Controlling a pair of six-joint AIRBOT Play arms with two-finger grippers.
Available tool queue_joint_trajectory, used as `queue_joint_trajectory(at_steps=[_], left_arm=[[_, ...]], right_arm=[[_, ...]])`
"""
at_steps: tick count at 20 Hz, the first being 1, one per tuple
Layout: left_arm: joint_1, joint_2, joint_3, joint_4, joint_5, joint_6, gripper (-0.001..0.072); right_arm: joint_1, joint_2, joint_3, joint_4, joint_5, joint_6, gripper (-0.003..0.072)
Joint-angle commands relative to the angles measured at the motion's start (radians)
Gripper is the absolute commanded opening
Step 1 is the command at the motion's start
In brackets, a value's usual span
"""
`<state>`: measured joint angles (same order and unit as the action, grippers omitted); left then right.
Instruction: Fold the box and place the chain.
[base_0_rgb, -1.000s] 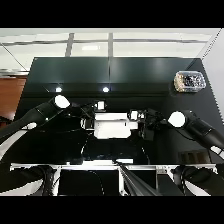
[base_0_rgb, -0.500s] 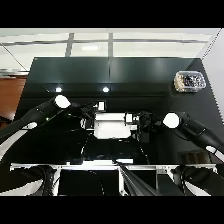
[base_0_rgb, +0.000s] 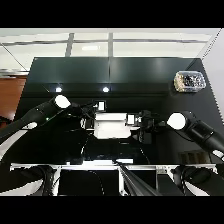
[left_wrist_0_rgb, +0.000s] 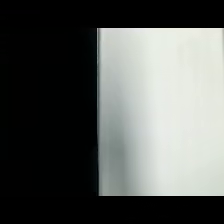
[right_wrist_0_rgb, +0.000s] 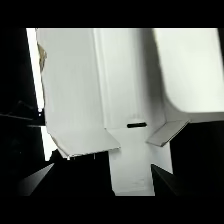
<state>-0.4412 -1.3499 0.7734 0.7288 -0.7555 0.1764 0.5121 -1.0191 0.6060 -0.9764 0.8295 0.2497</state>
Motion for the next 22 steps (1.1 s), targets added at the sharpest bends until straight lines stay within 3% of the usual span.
queue_joint_trajectory(at_steps=[1, 6, 11, 17, 22], left_arm=[[0.0, -0.001, 0.001, 0.0, 0.0, 0.0, 0.0029], [0.0, -0.001, 0.001, 0.0, 0.0, 0.0, 0.0029], [0.0, -0.001, 0.001, 0.0, 0.0, 0.0, 0.0029], [0.0, -0.001, 0.001, 0.0, 0.0, 0.0, 0.0029], [0.0, -0.001, 0.001, 0.0, 0.0, 0.0, 0.0029]], right_arm=[[0.002, -0.028, -0.051, -0.034, -0.035, 0.0, 0.0715], [0.039, -0.088, -0.056, 0.131, -0.19, -0.001, 0.0715], [0.086, -0.113, -0.056, 0.22, -0.218, 0.0, 0.0715], [0.085, -0.053, -0.055, 0.196, -0.383, 0.001, 0.0715], [0.076, -0.052, -0.055, 0.191, -0.408, -0.186, 0.0715]])
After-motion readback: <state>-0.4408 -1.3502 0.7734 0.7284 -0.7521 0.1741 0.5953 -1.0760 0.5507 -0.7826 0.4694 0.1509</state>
